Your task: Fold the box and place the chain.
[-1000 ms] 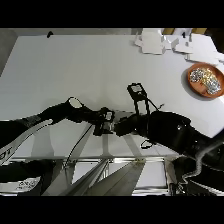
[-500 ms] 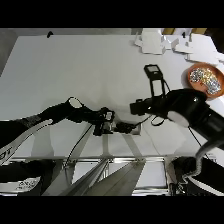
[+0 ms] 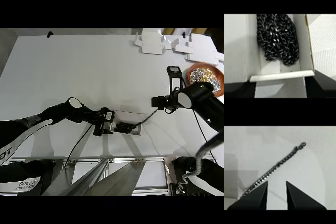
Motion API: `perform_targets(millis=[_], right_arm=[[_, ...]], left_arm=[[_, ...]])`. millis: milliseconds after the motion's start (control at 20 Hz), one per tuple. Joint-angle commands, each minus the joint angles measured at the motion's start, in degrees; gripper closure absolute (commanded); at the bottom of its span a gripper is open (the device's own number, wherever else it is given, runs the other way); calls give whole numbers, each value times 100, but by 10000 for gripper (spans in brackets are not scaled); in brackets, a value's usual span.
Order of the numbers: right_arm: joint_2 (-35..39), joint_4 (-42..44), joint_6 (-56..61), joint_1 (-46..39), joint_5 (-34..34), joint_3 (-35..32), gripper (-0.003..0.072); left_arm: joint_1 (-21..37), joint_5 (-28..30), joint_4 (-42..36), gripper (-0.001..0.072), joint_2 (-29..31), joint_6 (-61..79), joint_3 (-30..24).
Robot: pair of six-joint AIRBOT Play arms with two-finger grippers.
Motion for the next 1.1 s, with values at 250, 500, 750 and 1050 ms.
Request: perform_targets(millis=[250,500,750,1050], right_arm=[[-752,205,-42,-94,-638,-278,422],[-1241,326,-44,-94,-802,-278,456],[-1467,323,-44,-94,-802,-278,515],[-1443,422,-229,-94,-734,-278,665]], left_arm=[[-2,2,0,500,-4,0,2],[-2,2,2,500,-4,0,2],[-2,2,0,500,-4,0,2],[-2,2,0,500,-4,0,2]])
